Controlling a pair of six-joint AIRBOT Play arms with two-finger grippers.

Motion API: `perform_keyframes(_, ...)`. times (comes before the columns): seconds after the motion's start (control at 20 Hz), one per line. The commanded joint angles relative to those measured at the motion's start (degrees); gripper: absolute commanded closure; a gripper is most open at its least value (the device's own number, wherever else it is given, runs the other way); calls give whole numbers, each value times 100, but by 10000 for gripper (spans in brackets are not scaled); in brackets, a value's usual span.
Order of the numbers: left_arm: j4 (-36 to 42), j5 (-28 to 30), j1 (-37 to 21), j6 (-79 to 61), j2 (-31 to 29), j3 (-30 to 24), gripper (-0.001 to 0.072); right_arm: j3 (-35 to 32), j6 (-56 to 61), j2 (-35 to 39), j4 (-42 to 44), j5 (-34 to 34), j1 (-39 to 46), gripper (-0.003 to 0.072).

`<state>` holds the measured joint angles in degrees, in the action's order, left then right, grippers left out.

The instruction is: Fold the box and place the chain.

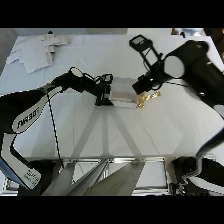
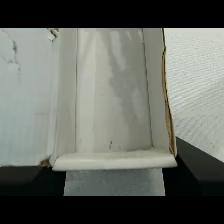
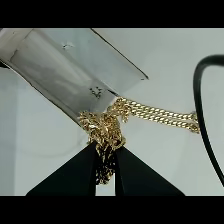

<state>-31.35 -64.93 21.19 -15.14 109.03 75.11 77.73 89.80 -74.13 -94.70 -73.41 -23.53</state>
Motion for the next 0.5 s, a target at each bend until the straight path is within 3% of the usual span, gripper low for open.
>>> perform_keyframes(0.0, -2, 0, -2, -2, 0, 2, 316, -9, 13, -531, 208, 98, -81, 678)
perform_keyframes(0.2, -2, 0, -2, -2, 0, 2, 316, -7, 17, -1117, 459, 275, -94, 677)
perform_keyframes(0.45, 0, 0, -2, -2, 0, 2, 316, -7, 339, -1268, 754, 914, -105, 677)
